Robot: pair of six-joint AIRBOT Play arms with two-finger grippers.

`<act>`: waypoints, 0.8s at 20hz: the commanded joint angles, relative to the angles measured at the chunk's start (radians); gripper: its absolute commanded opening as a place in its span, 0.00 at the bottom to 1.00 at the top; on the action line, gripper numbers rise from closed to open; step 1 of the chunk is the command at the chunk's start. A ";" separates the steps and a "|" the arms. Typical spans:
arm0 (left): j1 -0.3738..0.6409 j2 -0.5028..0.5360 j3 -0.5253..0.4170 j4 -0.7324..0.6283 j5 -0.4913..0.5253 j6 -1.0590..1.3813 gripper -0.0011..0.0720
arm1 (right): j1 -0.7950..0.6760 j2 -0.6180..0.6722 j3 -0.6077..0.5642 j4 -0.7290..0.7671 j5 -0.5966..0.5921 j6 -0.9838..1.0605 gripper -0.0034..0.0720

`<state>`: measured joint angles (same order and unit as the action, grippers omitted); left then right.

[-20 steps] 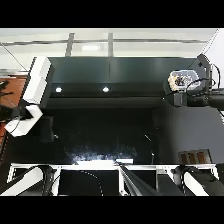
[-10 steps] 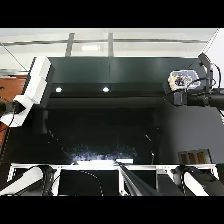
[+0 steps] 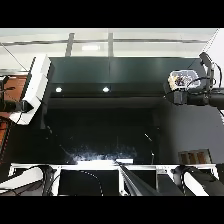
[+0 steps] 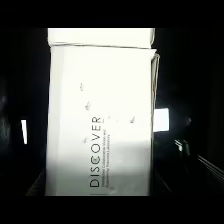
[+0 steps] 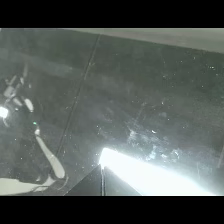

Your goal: Fold the box and place the chain.

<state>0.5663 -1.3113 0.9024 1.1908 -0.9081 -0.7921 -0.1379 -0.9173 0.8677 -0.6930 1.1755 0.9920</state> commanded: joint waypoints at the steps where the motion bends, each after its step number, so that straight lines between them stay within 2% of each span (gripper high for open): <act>1: -0.016 -0.010 0.001 0.003 0.071 -0.003 1.00 | -0.001 0.001 0.000 0.000 -0.001 0.000 0.06; 5: -0.016 0.043 0.005 0.009 -0.032 -0.028 1.00 | -0.001 0.001 0.001 0.001 0.009 -0.001 0.06; 8: -0.013 0.156 0.023 0.029 -0.138 -0.027 0.99 | 0.000 0.003 0.001 0.048 0.071 -0.017 0.06; 10: -0.005 0.262 0.031 0.018 -0.134 -0.029 0.99 | 0.000 0.023 0.001 0.047 0.151 -0.031 0.06; 12: -0.006 0.370 0.032 -0.043 -0.087 -0.059 0.98 | 0.000 0.074 0.001 0.017 0.145 -0.031 0.06; 13: -0.006 0.420 0.032 -0.094 -0.074 -0.096 0.88 | 0.000 0.109 0.000 -0.011 0.102 -0.031 0.05; 14: -0.006 0.458 0.032 -0.142 -0.076 -0.164 0.43 | 0.003 0.152 -0.003 -0.053 0.030 -0.031 0.05; 15: -0.010 0.490 0.032 -0.203 -0.106 -0.194 0.06 | 0.013 0.193 -0.019 -0.097 -0.056 -0.031 0.05; 16: -0.035 0.522 0.021 -0.270 -0.126 -0.185 0.05 | 0.029 0.234 -0.056 -0.140 -0.157 -0.032 0.05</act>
